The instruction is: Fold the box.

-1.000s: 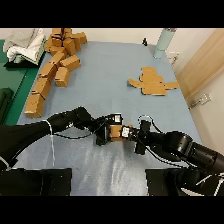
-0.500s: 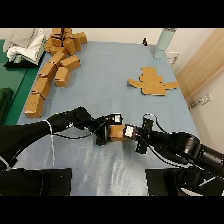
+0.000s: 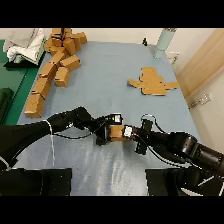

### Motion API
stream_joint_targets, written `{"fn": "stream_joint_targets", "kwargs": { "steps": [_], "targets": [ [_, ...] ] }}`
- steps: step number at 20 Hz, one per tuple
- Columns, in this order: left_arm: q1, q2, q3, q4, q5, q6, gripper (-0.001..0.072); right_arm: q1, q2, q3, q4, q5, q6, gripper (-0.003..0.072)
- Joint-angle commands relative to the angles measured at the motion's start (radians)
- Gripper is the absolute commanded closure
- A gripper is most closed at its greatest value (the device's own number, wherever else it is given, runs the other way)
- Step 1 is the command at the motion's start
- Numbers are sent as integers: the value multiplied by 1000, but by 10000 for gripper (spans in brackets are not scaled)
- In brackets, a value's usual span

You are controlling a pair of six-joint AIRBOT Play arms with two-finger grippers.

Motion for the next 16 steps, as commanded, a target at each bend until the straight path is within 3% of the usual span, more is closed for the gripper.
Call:
{"fn": "stream_joint_targets", "kwargs": {
  "steps": [1,10,16],
  "targets": [
    [0,1,1,0,0,1,314,0,-58,0,18,0,0,679],
    [0,1,1,0,0,1,313,0,-62,1,17,0,0,679],
    [0,1,1,0,0,1,314,0,94,3,-39,-33,26,679]
  ]
}}
